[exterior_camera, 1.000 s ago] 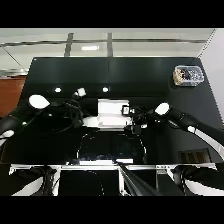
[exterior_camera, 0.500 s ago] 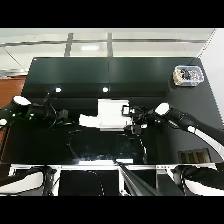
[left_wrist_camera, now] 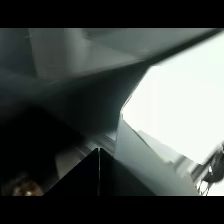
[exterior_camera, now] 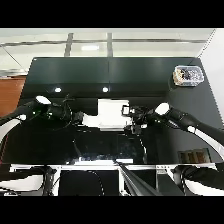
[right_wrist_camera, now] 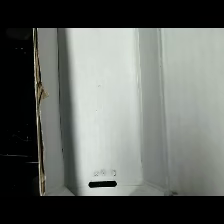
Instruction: Fold the box and place the chain.
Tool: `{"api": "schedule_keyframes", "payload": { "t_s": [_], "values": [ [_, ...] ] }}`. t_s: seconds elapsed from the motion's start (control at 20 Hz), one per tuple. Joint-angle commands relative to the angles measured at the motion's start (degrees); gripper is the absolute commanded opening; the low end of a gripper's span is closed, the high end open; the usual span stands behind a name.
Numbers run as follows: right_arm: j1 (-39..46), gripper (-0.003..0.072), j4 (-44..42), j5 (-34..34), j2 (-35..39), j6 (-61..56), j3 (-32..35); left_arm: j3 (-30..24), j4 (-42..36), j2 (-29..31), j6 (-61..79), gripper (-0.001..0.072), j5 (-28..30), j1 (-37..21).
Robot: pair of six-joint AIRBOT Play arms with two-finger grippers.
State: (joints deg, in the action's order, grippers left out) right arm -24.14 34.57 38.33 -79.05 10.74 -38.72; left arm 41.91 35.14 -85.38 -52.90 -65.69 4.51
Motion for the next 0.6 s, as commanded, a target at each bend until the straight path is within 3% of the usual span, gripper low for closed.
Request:
{"api": "schedule_keyframes", "payload": {
  "t_s": [0.0, 0.1, 0.15, 0.45, 0.55],
  "values": [
    [-0.02, 0.0013, -0.02, 0.00, -0.02, 0.00, -0.07, 3.45, -2.78, -0.31, 4.96, 0.0081, -7.23, 0.81],
    [-0.02, 0.0013, -0.02, 0.00, -0.02, 0.00, -0.07, 5.29, -2.89, -0.31, 4.81, 0.0557, -8.61, 0.92],
    [-0.02, 0.0013, -0.02, 0.00, -0.02, 0.00, -0.07, 6.10, -2.93, -0.31, 4.39, 0.0616, -8.48, 0.96],
    [-0.02, 0.0013, -0.02, 0.00, -0.02, -0.02, -0.07, 9.18, -2.60, -0.31, -0.07, 0.0609, -8.22, 5.49],
    [-0.02, 0.0013, -0.02, 0.00, -0.02, 0.00, -0.07, 10.08, -2.34, -0.31, -0.63, 0.0525, -8.09, 7.98]
  ]
}}
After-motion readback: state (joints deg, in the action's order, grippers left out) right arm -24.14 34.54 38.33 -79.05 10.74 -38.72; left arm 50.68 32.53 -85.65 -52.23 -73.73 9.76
